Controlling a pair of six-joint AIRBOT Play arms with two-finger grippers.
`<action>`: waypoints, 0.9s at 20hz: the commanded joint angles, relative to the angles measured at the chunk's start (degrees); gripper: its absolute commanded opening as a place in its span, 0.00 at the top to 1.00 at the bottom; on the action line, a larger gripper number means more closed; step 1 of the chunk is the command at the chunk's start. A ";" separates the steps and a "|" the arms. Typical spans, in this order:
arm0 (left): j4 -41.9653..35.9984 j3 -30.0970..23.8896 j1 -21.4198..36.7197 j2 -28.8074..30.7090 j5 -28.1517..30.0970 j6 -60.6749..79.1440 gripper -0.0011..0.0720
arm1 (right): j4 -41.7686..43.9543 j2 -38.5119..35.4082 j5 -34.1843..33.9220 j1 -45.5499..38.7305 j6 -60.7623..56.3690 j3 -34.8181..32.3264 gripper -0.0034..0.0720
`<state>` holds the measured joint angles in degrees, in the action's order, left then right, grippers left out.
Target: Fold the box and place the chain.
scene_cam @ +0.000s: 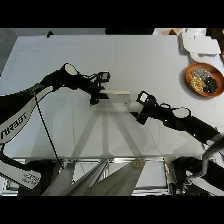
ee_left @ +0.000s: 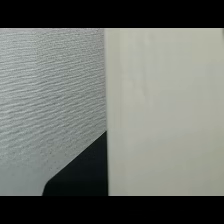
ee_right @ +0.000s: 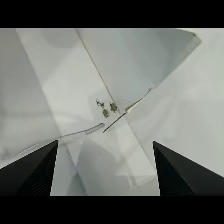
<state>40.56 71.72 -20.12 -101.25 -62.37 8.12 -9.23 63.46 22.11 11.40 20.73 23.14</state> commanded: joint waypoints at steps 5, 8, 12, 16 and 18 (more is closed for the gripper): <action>0.02 0.07 0.02 -0.04 0.00 0.00 0.97 | -1.77 0.46 1.46 -1.90 4.92 1.70 0.07; 0.02 0.07 0.02 -0.04 0.00 0.00 0.97 | -6.82 -0.07 2.73 -1.90 4.31 1.60 0.07; 0.02 0.07 0.02 -0.04 0.00 0.00 0.97 | -12.20 -0.48 5.88 -1.88 1.81 0.59 0.07; 0.00 0.07 0.02 -0.04 0.00 0.00 0.97 | -13.62 -0.48 9.42 -1.81 2.23 0.35 0.07; 0.02 0.07 0.02 -0.04 0.00 0.00 0.97 | -13.44 -0.46 9.44 -1.81 2.27 0.24 0.07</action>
<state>40.56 71.75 -20.12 -101.27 -62.37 8.12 -21.71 63.02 30.17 9.54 23.09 23.55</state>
